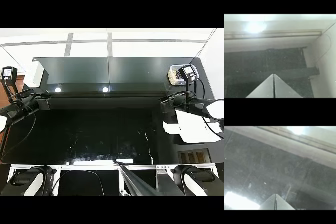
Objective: Fold the box and place the chain.
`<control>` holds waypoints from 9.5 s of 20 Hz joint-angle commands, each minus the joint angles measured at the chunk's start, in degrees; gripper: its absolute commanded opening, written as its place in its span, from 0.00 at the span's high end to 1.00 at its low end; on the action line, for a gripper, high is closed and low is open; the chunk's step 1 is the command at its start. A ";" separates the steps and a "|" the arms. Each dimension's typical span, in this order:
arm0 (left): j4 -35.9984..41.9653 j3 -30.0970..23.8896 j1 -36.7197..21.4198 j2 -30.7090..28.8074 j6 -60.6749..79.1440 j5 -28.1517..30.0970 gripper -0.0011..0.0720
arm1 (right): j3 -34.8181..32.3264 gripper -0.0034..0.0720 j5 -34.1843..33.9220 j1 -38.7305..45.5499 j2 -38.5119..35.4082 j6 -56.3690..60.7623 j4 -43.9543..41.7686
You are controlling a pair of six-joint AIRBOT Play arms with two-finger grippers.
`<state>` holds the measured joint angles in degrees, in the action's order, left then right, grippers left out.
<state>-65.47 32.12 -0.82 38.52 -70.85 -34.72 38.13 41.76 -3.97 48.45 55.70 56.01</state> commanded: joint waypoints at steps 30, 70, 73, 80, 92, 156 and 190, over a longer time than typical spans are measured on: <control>2.95 0.11 0.02 7.72 -0.07 1.29 0.01 | 16.28 0.03 7.67 45.94 13.90 26.97 16.57; 16.02 0.09 4.50 12.87 0.59 -8.59 0.01 | -13.84 0.93 9.14 21.03 0.70 -24.13 -40.46; 27.10 2.03 7.61 16.72 6.19 -7.69 0.01 | -20.04 0.93 5.25 12.61 -0.24 -25.53 -41.20; 40.24 15.52 9.84 41.00 16.76 -24.48 0.01 | -22.14 0.93 1.84 3.85 -0.24 -25.51 -42.42; 42.84 32.68 12.72 63.47 27.54 -50.31 0.14 | -22.14 0.93 2.54 3.85 -0.24 -25.51 -42.27; 25.83 23.23 31.65 51.25 72.50 -16.35 0.95 | -13.27 0.01 9.01 -13.18 8.31 -52.83 -4.72; 25.81 23.23 31.67 51.25 72.52 -16.41 0.95 | -5.35 0.02 2.01 -9.46 9.49 -54.71 -11.63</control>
<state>-39.62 55.31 30.83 89.78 1.69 -51.09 32.73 43.92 -15.77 57.91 1.02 45.91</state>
